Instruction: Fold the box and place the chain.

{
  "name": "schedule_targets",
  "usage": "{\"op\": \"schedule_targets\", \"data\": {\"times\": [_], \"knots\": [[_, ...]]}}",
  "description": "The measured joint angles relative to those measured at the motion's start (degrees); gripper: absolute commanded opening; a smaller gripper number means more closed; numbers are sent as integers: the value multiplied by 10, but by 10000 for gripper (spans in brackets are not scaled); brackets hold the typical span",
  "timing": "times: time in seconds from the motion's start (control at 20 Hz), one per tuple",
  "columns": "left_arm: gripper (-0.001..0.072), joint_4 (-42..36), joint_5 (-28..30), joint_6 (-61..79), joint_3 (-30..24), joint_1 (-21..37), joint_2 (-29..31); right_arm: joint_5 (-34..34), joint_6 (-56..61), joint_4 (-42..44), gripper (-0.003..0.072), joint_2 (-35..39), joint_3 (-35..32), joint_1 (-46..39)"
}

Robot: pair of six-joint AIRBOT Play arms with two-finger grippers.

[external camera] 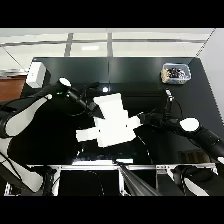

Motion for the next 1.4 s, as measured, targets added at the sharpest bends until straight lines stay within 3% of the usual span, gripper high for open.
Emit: {"op": "schedule_targets", "data": {"times": [0.05, 0.1, 0.15, 0.2, 0.25, 0.4, 0.6, 0.7, 0.85, 1.0, 1.4], "knots": [[124, 12, -4, 5, 10, -3, -2, 0, 0, 0, 15, 0, 0, 0], [79, 19, -7, 8, 18, -5, -3, 0, 0, 0, 119, 0, 0, 0], [60, 26, -11, 11, 24, -7, -4, 0, 0, 0, 412, 0, 0, 0], [26, 30, -12, 14, 30, -7, -4, -2, 0, 0, 648, 0, 0, 0], [25, 33, -18, 16, 35, -5, -5, -3, 0, -2, 688, 0, 1, -2], [22, 40, -31, 18, 45, 0, 0, 16, -1, -46, 686, 1, 22, -27], [22, 51, -21, 26, 22, -8, 56, 146, -2, -175, 685, 3, 90, -97], [26, 48, 37, 74, -33, -24, 121, 214, -2, -243, 685, 2, 120, -133], [26, 42, 182, 198, -125, -55, 209, 275, -2, -319, 685, 2, 142, -171], [26, 51, 276, 312, -169, -80, 243, 295, -8, -345, 685, 2, 150, -187], [26, 89, 365, 453, -189, -117, 246, 266, -210, -344, 685, 1, 113, -164]]}}
